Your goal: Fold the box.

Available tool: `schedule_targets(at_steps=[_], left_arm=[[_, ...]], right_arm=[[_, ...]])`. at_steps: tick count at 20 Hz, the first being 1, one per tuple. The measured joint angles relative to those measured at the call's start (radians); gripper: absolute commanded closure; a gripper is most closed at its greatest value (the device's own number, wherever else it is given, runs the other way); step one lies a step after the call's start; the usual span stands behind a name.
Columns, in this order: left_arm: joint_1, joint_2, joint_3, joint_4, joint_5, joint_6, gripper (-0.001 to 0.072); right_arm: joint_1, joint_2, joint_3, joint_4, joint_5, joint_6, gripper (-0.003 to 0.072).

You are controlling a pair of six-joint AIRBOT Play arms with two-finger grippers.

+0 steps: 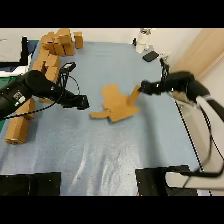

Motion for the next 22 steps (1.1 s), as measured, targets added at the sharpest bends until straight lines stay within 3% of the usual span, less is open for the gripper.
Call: schedule_targets(at_steps=[3,4,5,6,9,14,21,22], left_arm=[[0.024,0.055,-0.056,-0.023,-0.038,0.055,0.0181],[0.032,0.072,-0.079,-0.031,-0.045,0.070,0.0180],[0.038,0.089,-0.103,-0.038,-0.054,0.085,0.0180],[0.041,0.103,-0.123,-0.045,-0.061,0.096,0.0180],[0.049,0.127,-0.165,-0.059,-0.089,0.120,0.0180],[0.052,0.139,-0.187,-0.072,-0.126,0.119,0.0180],[0.053,0.141,-0.190,-0.111,-0.151,0.057,0.0180],[0.053,0.141,-0.190,-0.121,-0.154,0.049,0.0180]], right_arm=[[0.108,0.245,-0.288,-0.018,0.094,0.114,0.0683],[0.140,0.314,-0.361,-0.032,0.114,0.160,0.0648],[0.172,0.380,-0.428,-0.050,0.127,0.209,0.0446],[0.195,0.430,-0.476,-0.071,0.129,0.246,0.0317],[0.226,0.511,-0.552,-0.151,0.100,0.337,0.0314],[0.212,0.451,-0.490,-0.269,0.055,0.364,0.0315],[0.198,0.127,-0.230,-0.274,-0.156,0.170,0.0327],[0.198,0.087,-0.203,-0.269,-0.183,0.148,0.0367]])
